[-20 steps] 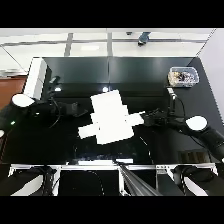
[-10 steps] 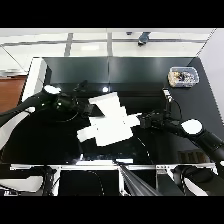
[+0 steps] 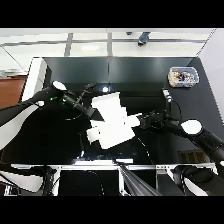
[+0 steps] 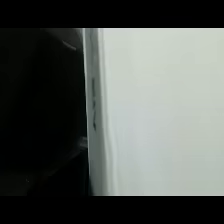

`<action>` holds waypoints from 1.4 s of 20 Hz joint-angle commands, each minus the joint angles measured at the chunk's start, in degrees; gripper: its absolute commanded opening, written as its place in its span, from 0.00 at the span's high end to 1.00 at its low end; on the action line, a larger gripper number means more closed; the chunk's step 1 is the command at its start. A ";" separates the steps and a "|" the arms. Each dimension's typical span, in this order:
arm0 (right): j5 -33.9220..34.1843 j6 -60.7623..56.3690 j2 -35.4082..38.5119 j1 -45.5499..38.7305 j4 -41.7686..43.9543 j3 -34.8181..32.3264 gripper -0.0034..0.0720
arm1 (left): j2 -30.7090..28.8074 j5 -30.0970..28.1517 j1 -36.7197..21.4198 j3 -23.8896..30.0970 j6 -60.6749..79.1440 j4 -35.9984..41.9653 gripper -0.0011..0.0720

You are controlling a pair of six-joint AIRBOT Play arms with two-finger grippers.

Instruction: Fold the box and place the chain.

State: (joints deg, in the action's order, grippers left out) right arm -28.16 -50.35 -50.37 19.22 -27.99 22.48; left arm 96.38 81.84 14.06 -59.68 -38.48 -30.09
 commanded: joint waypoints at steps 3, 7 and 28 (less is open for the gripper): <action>0.02 0.00 0.04 0.07 -2.40 -0.02 0.78 | 1.46 2.14 0.07 -1.36 2.12 -1.07 0.95; -2.86 -0.13 0.11 -2.40 -10.75 2.49 0.01 | 0.70 1.18 0.13 -2.45 0.31 -1.07 0.95; -9.03 12.87 1.60 -11.30 -33.22 9.86 0.01 | -9.01 -31.12 15.82 6.03 33.62 -14.99 0.95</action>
State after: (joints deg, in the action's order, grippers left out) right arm -37.19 -43.03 -48.82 7.94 -64.71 32.29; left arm 85.67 53.08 29.26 -53.52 -8.51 -41.21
